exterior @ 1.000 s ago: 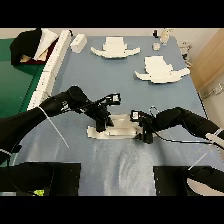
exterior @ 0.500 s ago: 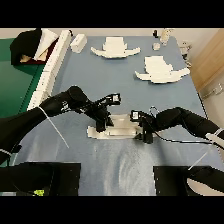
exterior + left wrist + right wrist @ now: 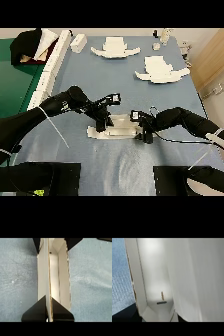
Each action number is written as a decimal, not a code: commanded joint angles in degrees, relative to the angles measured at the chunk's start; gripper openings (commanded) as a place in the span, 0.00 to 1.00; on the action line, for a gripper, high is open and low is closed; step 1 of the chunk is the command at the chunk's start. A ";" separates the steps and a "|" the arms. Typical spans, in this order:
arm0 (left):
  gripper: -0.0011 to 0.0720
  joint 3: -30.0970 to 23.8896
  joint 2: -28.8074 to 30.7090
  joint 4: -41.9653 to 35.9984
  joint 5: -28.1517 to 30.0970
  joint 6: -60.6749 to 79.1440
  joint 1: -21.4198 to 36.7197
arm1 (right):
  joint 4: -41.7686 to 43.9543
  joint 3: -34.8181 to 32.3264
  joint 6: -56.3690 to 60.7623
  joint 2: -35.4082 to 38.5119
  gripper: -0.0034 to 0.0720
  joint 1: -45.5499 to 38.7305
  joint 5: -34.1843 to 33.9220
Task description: Fold the box.
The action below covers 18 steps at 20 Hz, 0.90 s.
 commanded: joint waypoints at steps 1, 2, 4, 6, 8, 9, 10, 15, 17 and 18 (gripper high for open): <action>0.04 -0.02 -0.02 0.04 0.04 -0.15 0.02 | 0.00 -0.02 0.00 -0.04 0.74 0.07 0.00; 0.04 -0.02 -0.02 0.04 0.04 -0.15 0.02 | 0.02 -0.02 0.00 -0.04 0.74 0.07 0.00; 0.04 -0.02 0.00 0.04 -0.02 -0.15 0.02 | 0.02 -0.02 0.00 -0.04 0.74 0.07 0.00; 0.04 -0.02 0.00 0.26 0.04 -0.11 0.02 | 0.02 -0.02 0.00 -0.04 0.74 0.07 0.00; 0.04 0.00 0.00 1.44 0.11 -0.11 0.02 | 0.00 -0.02 0.00 -0.04 0.74 0.07 0.00; 0.04 0.02 0.00 2.25 0.04 -0.15 0.02 | 0.00 -0.02 0.00 -0.04 0.74 0.07 0.00; 0.04 0.04 0.00 2.75 0.00 -0.15 0.02 | 0.02 -0.02 0.00 -0.04 0.74 0.07 0.00; 0.54 0.07 0.22 2.86 0.13 -0.20 0.09 | 0.02 -0.02 0.00 -0.04 0.74 0.07 0.00; 0.54 0.07 1.20 3.19 0.04 -2.29 1.03 | 0.00 -0.02 0.00 -0.04 0.74 0.07 0.00; 0.54 0.07 2.23 4.37 -0.13 -4.57 1.86 | 0.02 -0.02 0.00 -0.04 0.74 0.07 0.00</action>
